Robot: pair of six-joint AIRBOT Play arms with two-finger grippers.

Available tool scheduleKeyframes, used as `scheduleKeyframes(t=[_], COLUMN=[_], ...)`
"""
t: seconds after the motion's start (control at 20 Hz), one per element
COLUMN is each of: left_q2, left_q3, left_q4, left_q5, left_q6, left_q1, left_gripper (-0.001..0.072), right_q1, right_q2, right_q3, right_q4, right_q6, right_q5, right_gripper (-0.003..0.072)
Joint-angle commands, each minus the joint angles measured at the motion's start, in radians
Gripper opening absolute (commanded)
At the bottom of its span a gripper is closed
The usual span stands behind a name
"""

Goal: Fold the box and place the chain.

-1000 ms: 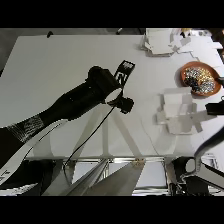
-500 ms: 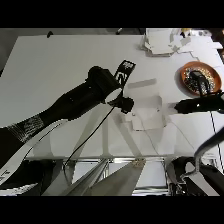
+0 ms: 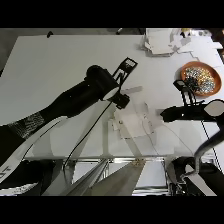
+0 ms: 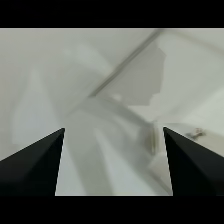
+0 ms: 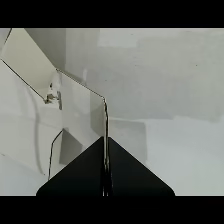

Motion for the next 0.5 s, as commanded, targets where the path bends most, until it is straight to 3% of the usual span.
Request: scheduleKeyframes(t=[0.0, 0.3, 0.45], left_q2=[0.0, 0.0, 0.008], left_q3=[-0.037, -0.162, -0.224], left_q4=[0.042, -0.072, -0.214], left_q5=[-0.092, -0.035, 0.047], left_q6=[0.114, 0.232, 0.34], left_q1=[0.082, 0.204, 0.248], left_gripper=[0.0689, 0.0689, 0.0692], right_q1=[0.015, 0.015, 0.015], right_q2=[0.003, 0.003, 0.003], right_q3=[-0.006, -0.006, -0.006], right_q4=[0.005, 0.006, 0.006], right_q6=[0.018, 0.018, 0.018], right_q5=[-0.009, -0.01, -0.007], right_gripper=[0.0012, 0.0012, 0.0012])
